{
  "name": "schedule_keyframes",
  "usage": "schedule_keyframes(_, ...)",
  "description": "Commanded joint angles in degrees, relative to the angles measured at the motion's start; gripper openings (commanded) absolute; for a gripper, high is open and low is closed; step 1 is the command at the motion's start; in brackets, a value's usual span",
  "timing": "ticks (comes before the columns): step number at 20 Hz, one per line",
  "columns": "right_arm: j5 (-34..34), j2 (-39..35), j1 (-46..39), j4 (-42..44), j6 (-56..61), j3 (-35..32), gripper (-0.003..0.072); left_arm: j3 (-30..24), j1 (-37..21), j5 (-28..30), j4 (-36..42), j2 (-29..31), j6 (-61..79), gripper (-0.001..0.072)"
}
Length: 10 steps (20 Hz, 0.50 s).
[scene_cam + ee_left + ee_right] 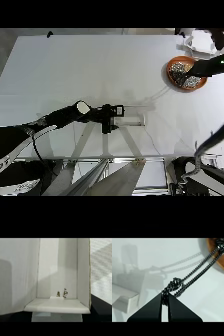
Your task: Fold the box and place the chain.
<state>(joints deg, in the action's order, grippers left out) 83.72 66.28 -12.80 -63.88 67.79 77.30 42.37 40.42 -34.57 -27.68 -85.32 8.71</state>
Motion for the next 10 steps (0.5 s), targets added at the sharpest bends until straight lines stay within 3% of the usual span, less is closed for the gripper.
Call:
schedule_keyframes(1,3.8,-6.2,0.0,6.1,-0.8,-2.2,0.0019,0.0,0.0,0.0,0.0,0.0,0.0,0.0205)
schedule_keyframes(10,4.4,-25.0,4.9,6.9,-0.8,-17.4,0.0019,0.0,0.0,0.0,0.0,0.0,0.0,0.0205)
